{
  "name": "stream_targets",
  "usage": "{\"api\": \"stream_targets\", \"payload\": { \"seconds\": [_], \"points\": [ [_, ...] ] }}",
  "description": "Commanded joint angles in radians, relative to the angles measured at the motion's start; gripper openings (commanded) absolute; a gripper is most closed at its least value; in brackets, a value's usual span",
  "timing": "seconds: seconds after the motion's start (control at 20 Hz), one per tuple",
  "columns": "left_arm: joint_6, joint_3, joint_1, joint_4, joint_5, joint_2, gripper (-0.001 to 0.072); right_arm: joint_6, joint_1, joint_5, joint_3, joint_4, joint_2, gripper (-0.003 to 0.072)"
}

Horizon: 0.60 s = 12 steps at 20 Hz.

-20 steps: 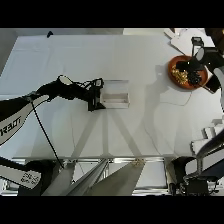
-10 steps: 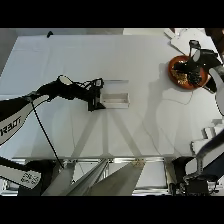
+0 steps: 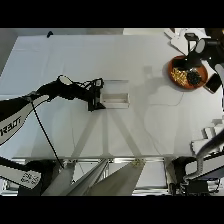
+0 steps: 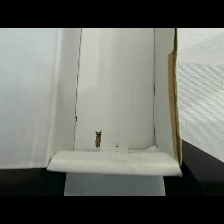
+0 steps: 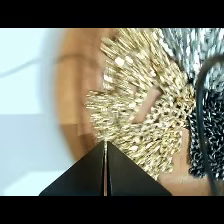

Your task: Fold the box and place the chain.

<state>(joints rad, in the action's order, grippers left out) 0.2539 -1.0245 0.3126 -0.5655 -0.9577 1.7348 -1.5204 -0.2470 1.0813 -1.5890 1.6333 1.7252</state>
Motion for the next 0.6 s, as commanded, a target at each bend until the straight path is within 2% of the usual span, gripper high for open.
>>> {"api": "stream_targets", "payload": {
  "seconds": [0.0, 0.2, 0.25, 0.3, 0.35, 0.4, 0.5, 0.55],
  "points": [
    [0.0, 0.0, 0.0, 0.0, 0.0, 0.0, 0.0113, 0.01, 0.038, 0.083, 0.0, 0.005, -0.097, 0.001],
    [0.0, 0.0, 0.0, 0.0, 0.0, 0.0, 0.0113, 0.01, 0.016, 0.063, 0.0, 0.011, -0.167, 0.0015],
    [0.0, 0.0, 0.0, 0.0, 0.0, 0.0, 0.0113, 0.007, 0.002, 0.076, 0.0, 0.01, -0.165, 0.01],
    [0.0, 0.0, 0.0, 0.0, 0.0, 0.0, 0.0113, -0.002, -0.014, 0.081, 0.0, 0.006, -0.158, 0.0263],
    [0.0, 0.0, 0.001, 0.0, 0.0, 0.0, 0.0113, -0.011, -0.029, 0.077, 0.0, 0.002, -0.147, 0.035],
    [0.0, 0.0, 0.0, 0.0, 0.0, 0.0, 0.0113, -0.015, -0.043, 0.069, 0.0, 0.0, -0.131, 0.0365],
    [0.0, 0.0, 0.0, 0.0, 0.0, 0.0, 0.0113, -0.015, -0.062, 0.053, 0.0, 0.0, -0.085, 0.0485],
    [0.0, 0.0, 0.0, 0.0, 0.0, 0.0, 0.0113, -0.016, -0.066, 0.048, 0.0, -0.001, -0.056, 0.0515]
  ]
}}
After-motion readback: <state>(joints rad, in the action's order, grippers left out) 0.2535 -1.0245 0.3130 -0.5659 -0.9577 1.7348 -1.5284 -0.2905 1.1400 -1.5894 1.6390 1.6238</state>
